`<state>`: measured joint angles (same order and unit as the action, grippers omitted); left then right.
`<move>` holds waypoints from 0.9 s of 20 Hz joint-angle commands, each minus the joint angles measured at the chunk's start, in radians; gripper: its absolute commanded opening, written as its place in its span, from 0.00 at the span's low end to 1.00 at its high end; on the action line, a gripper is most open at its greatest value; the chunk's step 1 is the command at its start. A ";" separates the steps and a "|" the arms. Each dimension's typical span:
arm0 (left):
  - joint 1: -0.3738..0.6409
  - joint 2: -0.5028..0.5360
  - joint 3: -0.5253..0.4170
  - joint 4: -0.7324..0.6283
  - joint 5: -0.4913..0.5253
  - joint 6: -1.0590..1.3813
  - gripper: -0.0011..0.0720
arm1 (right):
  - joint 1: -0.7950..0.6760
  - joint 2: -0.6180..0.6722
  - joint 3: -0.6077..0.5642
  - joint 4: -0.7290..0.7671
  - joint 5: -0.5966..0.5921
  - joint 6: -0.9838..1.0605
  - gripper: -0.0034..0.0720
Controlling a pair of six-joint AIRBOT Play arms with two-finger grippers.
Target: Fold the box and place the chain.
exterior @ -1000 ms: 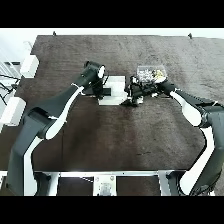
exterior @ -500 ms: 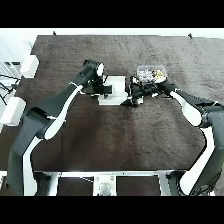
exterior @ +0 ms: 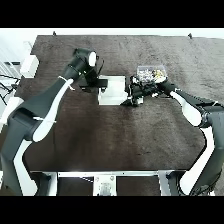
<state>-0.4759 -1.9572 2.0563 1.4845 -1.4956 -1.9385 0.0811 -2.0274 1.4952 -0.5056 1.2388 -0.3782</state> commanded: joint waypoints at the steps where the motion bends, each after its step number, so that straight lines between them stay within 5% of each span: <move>1: 0.042 0.066 -0.001 -0.008 0.027 0.306 0.92 | 0.001 0.000 0.000 0.000 0.000 0.000 0.84; 4: 0.079 0.098 -0.002 -0.002 0.082 0.600 0.91 | 0.001 0.000 0.000 0.000 0.000 0.000 0.84; 10: 0.114 0.097 -0.002 -0.011 0.210 0.694 0.91 | 0.001 0.000 0.000 0.000 0.000 0.000 0.84; 12: 0.121 0.097 -0.005 -0.128 0.209 0.932 0.91 | 0.001 0.000 0.000 0.000 0.000 0.000 0.84; 16: 0.230 0.097 -0.049 -0.526 0.021 1.394 0.91 | 0.001 0.000 0.000 0.000 0.000 0.000 0.84; 18: 0.298 0.096 -0.090 -0.580 0.035 1.462 0.91 | 0.001 0.000 0.000 0.000 0.000 0.000 0.84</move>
<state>-0.2554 -1.8610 2.0068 1.0981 -1.4178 -0.7189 0.0814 -2.0274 1.4952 -0.5056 1.2392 -0.3782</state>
